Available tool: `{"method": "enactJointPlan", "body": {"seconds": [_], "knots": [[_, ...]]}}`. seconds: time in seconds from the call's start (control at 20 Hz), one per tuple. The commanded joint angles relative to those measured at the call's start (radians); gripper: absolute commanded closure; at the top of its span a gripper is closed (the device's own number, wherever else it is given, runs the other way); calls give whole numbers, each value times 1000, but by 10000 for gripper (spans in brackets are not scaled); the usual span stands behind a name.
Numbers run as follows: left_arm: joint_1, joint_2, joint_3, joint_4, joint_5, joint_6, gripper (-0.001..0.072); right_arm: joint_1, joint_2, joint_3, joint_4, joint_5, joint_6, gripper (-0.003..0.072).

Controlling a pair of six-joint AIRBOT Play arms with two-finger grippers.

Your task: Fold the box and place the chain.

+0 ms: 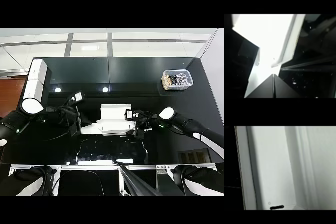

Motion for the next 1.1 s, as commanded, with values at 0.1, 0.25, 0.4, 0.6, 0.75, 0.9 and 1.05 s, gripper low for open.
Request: {"method": "enactJointPlan", "body": {"seconds": [0.1, 0.25, 0.4, 0.6, 0.75, 0.9, 1.05], "knots": [[0, -8, -20, 10, 115, 302, -11, 0, 0, 1, 0, 0, 0, 591], [-14, -53, -19, 5, 144, 350, -7, 0, 0, 1, 0, 0, 0, 591], [-90, -105, -19, 0, 152, 361, -1, 0, 0, 1, 0, 0, 0, 591], [-169, -146, -19, -2, 207, 342, 15, 0, 0, 1, 0, 0, 0, 591], [-170, -156, -19, -3, 225, 338, 18, 0, 0, 1, 0, 0, 0, 591], [-171, -175, -19, -56, 227, 341, 247, 0, 0, 1, 0, 0, 0, 591], [-171, -179, -19, -80, 220, 365, 484, 0, 0, 1, 0, 0, 0, 591]]}}
